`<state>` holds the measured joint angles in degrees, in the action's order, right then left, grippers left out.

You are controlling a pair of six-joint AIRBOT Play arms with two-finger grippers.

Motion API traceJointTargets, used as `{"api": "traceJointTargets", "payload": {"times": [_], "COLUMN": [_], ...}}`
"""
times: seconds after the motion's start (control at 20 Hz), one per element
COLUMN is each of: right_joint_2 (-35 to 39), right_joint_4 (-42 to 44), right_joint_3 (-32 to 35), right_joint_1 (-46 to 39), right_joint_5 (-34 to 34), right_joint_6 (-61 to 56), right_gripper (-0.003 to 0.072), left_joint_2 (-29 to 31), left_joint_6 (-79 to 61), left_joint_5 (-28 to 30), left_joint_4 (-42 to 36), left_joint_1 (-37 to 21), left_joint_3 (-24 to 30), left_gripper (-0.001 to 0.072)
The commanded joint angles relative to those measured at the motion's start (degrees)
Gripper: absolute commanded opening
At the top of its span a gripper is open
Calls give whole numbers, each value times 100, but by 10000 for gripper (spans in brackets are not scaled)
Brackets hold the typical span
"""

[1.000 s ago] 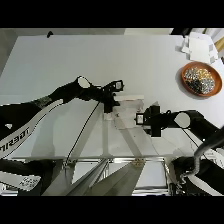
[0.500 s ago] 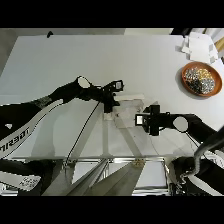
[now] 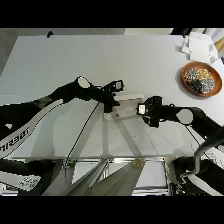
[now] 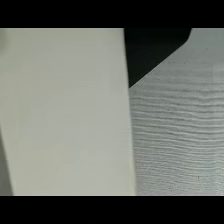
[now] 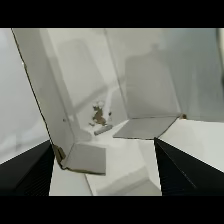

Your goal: Fold the box and place the chain.

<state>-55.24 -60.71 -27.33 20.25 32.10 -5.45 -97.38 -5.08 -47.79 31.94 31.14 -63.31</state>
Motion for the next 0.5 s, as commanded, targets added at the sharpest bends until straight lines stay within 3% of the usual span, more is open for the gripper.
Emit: {"api": "traceJointTargets", "payload": {"times": [0.0, 0.45], "right_joint_2": [-149, -997], "right_joint_4": [933, 1499], "right_joint_3": [-87, -730], "right_joint_1": [-286, -1001], "right_joint_5": [120, 846], "right_joint_6": [857, 1746], "right_gripper": [706, 707], "left_joint_2": [-2, -2], "left_joint_6": [0, 0], "left_joint_5": [-2, -2], "left_joint_4": [0, 0], "left_joint_1": [2, 2], "left_joint_3": [-2, -2], "left_gripper": [87, 87]}}
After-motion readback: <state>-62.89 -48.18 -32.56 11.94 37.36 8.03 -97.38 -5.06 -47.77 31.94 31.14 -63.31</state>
